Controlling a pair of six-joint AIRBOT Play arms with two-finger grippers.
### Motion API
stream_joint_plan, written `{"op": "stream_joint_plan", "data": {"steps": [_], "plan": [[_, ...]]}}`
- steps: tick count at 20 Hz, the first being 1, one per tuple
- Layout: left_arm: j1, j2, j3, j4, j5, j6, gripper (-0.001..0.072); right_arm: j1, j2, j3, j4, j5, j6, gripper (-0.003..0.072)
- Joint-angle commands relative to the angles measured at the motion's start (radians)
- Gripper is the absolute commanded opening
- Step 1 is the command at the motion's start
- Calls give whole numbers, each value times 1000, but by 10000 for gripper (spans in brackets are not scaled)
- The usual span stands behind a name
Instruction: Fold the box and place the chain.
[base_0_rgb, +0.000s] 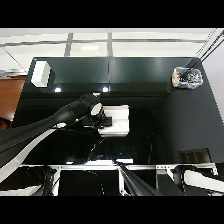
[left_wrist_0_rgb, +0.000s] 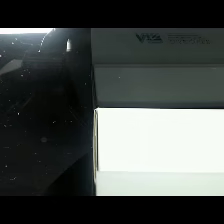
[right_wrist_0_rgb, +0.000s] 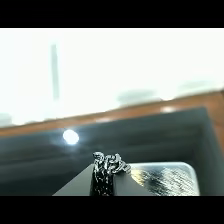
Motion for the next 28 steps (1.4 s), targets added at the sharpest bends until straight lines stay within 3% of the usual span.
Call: {"op": "stream_joint_plan", "data": {"steps": [1,4,9,14,17,22,28], "plan": [[1,1,0,1,0,0,29,1,117,0,134,37,-13,10],[1,1,0,0,2,0,29,37,192,-19,182,143,-70,11],[1,1,0,1,2,0,29,212,320,-187,210,265,-101,11],[1,1,0,1,1,0,28,374,330,-357,350,381,-171,11],[1,1,0,1,1,0,29,431,328,-540,481,342,-208,11],[1,1,0,1,0,0,29,518,322,-825,595,140,-263,11],[1,0,0,1,1,0,29,631,251,-965,627,58,-305,11]]}}
